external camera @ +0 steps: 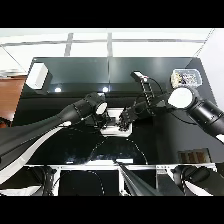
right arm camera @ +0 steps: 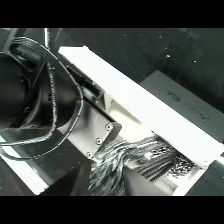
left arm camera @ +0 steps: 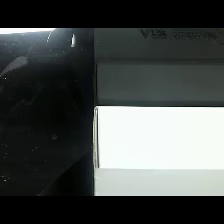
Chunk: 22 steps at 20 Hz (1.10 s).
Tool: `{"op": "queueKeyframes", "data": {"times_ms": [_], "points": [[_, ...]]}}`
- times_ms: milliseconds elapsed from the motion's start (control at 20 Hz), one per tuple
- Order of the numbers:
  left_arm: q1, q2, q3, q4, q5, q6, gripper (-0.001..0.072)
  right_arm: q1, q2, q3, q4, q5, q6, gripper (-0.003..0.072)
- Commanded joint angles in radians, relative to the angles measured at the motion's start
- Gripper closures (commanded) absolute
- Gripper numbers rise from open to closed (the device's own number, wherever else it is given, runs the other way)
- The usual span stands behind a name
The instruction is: Fold the box and place the chain.
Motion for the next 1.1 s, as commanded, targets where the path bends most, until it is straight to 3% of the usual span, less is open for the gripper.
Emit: {"op": "queueKeyframes", "data": {"times_ms": [0,350,500,1050], "points": [[0.001,-0.001,0.000,0.000,0.001,0.000,0.0681,-0.024,0.011,-0.008,-0.050,0.027,0.002,0.0364],[0.001,-0.001,0.000,-0.006,0.000,0.000,0.0681,-0.165,0.078,-0.008,-0.332,0.223,-0.018,0.0364],[0.001,-0.001,0.000,-0.053,0.000,0.000,0.0681,-0.186,0.078,-0.008,-0.364,0.192,-0.018,0.0365],[0.006,0.000,0.000,-0.003,0.042,-0.063,0.0681,-0.185,0.078,-0.008,-0.362,0.148,-0.018,0.0365]]}}
